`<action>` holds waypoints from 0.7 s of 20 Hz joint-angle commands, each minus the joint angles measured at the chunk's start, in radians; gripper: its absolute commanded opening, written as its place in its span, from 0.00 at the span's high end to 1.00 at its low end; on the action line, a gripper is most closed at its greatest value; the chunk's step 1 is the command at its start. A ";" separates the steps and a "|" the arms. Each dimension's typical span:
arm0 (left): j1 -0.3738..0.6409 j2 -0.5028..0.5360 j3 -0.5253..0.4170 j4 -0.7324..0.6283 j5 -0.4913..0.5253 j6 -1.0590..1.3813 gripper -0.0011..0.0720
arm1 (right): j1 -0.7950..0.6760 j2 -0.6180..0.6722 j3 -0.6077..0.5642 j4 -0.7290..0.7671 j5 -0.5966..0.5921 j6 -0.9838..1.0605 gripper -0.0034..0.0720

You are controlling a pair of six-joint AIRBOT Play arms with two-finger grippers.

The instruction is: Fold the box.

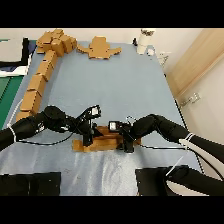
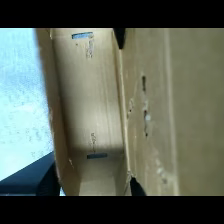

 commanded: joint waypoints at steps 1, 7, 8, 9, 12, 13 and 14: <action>0.000 0.000 -0.001 0.000 0.000 0.000 0.97 | 0.001 -0.001 -0.001 -0.021 -0.017 0.001 0.37; 0.000 0.000 -0.001 0.000 0.000 0.000 0.97 | 0.001 -0.001 -0.001 -0.019 -0.018 0.001 0.36; 0.000 0.000 -0.001 0.000 0.000 0.000 0.97 | 0.001 -0.001 -0.001 -0.019 -0.018 0.001 0.36; 0.000 0.000 -0.001 0.000 0.000 0.000 0.97 | 0.001 -0.001 -0.001 -0.020 -0.018 0.001 0.36; 0.000 0.000 -0.001 0.000 0.000 0.000 0.97 | 0.001 -0.001 -0.001 -0.020 -0.017 0.001 0.36; 0.000 0.000 -0.001 0.000 0.000 0.000 0.97 | 0.001 -0.001 -0.001 -0.020 -0.017 0.001 0.36; 0.000 0.000 -0.001 0.000 0.000 0.000 0.97 | 0.001 -0.001 -0.001 -0.020 -0.017 0.000 0.36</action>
